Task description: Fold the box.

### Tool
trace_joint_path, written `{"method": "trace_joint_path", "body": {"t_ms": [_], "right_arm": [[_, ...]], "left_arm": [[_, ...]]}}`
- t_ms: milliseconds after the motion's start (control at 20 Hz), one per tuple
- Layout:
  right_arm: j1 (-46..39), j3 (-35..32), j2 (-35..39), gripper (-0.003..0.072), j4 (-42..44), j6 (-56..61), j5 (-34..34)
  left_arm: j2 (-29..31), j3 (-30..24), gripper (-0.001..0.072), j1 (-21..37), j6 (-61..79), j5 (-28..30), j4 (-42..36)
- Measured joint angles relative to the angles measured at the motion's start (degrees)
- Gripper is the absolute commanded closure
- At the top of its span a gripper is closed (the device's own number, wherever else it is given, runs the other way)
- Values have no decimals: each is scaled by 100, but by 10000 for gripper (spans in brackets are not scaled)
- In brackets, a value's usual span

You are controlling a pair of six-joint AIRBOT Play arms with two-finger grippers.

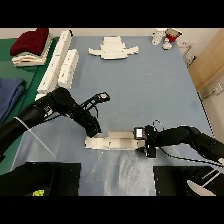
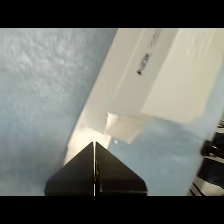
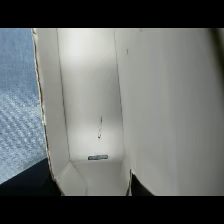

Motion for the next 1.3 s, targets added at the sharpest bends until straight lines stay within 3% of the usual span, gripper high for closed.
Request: {"method": "trace_joint_path", "body": {"t_ms": [250, 450, 700, 1300], "right_arm": [[0, 0, 0, 235, 0, 0, 0], [0, 0, 0, 235, 0, 0, 0], [0, 0, 0, 235, 2, 0, 0], [-2, -2, 0, 235, 7, 7, 0]], "left_arm": [[120, -66, 698, -315, -1115, -413, -356], [133, -125, 698, -1051, -1523, 466, -1071], [-48, -39, 698, -1069, -1991, 1528, -1576], [-1364, 2, 697, -955, -2726, 2406, -1982]]}}
